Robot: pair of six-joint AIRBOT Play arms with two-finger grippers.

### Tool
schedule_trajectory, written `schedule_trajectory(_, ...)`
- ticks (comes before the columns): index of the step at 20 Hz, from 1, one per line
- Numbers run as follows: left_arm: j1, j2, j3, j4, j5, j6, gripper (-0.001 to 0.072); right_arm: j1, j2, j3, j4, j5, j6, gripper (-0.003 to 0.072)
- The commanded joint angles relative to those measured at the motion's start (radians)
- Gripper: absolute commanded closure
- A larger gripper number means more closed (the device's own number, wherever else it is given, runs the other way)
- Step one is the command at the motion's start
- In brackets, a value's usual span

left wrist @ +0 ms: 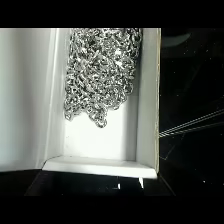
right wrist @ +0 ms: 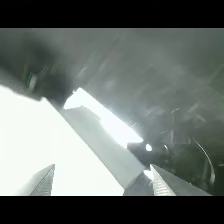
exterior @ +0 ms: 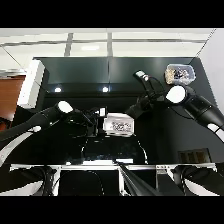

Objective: Fold the box and place the chain.

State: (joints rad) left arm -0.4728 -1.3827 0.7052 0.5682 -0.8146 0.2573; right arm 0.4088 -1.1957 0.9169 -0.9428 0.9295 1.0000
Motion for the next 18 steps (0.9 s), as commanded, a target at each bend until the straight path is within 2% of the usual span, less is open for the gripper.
schedule_trajectory(1,-0.001,0.0,0.001,0.0,0.0,0.0,0.0252,0.018,-0.004,0.005,0.003,0.145,-0.264,-0.0013)
schedule_trajectory(5,-0.001,0.0,0.001,0.0,-0.003,0.0,0.0251,0.073,-0.005,-0.047,0.006,0.121,-0.512,-0.0013)
schedule_trajectory(12,-0.001,0.0,0.001,0.0,-0.005,0.0,0.0252,0.082,-0.005,-0.047,0.037,0.136,-0.527,-0.0013)
schedule_trajectory(18,-0.001,0.0,0.001,0.0,-0.005,0.0,0.0251,0.085,-0.006,-0.047,-0.008,0.048,-0.525,-0.0013)
